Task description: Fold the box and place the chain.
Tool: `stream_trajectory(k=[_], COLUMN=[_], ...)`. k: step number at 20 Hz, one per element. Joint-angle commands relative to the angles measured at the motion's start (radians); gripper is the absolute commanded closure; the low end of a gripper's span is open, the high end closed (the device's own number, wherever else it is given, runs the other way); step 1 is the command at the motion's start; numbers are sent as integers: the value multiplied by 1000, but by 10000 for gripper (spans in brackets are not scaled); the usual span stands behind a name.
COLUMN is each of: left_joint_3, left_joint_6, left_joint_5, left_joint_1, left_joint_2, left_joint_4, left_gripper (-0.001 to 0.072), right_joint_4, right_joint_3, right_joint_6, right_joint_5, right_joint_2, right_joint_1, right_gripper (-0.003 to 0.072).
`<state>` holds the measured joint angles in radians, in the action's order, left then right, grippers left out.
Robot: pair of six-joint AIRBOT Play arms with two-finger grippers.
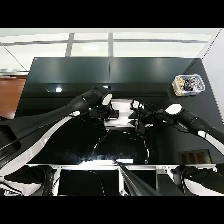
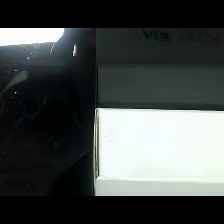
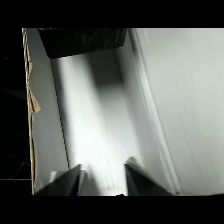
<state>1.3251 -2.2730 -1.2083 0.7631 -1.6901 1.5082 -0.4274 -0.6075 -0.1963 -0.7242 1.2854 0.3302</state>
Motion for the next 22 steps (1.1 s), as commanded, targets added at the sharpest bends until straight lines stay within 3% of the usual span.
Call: stream_trajectory(k=[1, 2, 4, 7, 10, 13, 17, 22], left_joint_3=[0, 0, 0, 0, 0, 0, 0, 0], left_joint_6=[-1, -1, -1, -2, -2, -1, -1, -1], left_joint_5=[0, 0, 0, 1, 0, 2, 4, 3], left_joint_1=[-3, -3, -3, -3, -3, -3, -3, -3], left_joint_2=[1, 1, 1, 1, 1, 1, 1, 1], left_joint_4=[-3, -3, -3, -3, -3, -10, -10, -10], left_gripper=[678, 678, 678, 678, 678, 678, 678, 678], right_joint_4=[3, -4, -2, -175, -374, -412, -351, -66], right_joint_3=[-1, -1, -2, -55, -79, -23, 72, 71], right_joint_6=[56, 66, 153, 674, 1109, 1417, 1455, 1246], right_joint_5=[-1, 0, 0, -43, -64, -170, -183, -342], right_joint_2=[2, 1, -8, -105, -227, -223, -167, 57], right_joint_1=[1, 1, -7, -116, -359, -579, -599, -488], right_gripper=[370, 674, 668, 668, 668, 668, 669, 668])
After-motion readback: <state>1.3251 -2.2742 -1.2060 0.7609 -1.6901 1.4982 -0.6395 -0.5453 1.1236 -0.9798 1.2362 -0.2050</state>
